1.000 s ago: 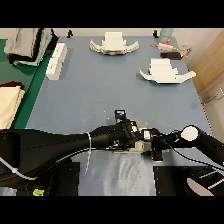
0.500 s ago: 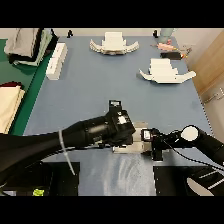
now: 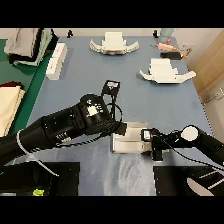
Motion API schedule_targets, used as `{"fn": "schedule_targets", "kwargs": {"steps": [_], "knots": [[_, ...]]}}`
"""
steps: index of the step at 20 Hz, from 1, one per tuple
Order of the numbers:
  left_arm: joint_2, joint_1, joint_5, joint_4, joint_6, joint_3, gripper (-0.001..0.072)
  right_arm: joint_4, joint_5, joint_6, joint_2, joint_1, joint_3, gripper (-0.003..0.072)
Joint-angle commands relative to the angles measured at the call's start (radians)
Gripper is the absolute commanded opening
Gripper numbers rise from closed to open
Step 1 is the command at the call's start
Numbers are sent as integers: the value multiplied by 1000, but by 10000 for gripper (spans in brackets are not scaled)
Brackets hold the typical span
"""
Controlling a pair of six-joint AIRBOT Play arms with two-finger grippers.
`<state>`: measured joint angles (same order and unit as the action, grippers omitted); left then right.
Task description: Fold the box.
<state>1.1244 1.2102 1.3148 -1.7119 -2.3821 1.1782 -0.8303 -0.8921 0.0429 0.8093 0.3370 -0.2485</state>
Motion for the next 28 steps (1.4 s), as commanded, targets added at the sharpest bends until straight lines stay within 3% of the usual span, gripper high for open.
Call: {"fn": "schedule_targets", "kwargs": {"steps": [1, 3, 7, 10, 11, 12, 14, 16, 22, 28], "knots": [[-16, -23, -57, -37, 319, -21, 15, 0, 0, 0, 0, 1, 0, 500], [-58, -122, -117, 101, 600, -96, 15, 0, 0, 0, 0, 1, 0, 500], [-172, -375, -246, 544, 1368, -326, 15, 0, 0, 0, 0, 1, 0, 500], [-204, -501, -333, 723, 1811, -447, 20, 0, 0, 0, 0, 1, 0, 500], [-201, -528, -373, 758, 1917, -480, 316, 0, 0, 0, 0, 1, 0, 500], [-201, -544, -446, 786, 1992, -521, 689, 0, 0, 0, 0, 1, 0, 500], [-202, -551, -578, 815, 2087, -595, 692, 0, 0, 0, 0, 1, 0, 500], [-202, -549, -642, 871, 2150, -660, 692, 0, 0, 0, 0, 1, 0, 500], [-201, -462, -654, 1158, 2506, -806, 691, 0, 0, 0, 0, 1, 0, 500], [-113, -415, -739, 1310, 2520, -804, 691, 0, 0, 0, 0, 1, 0, 500]]}}
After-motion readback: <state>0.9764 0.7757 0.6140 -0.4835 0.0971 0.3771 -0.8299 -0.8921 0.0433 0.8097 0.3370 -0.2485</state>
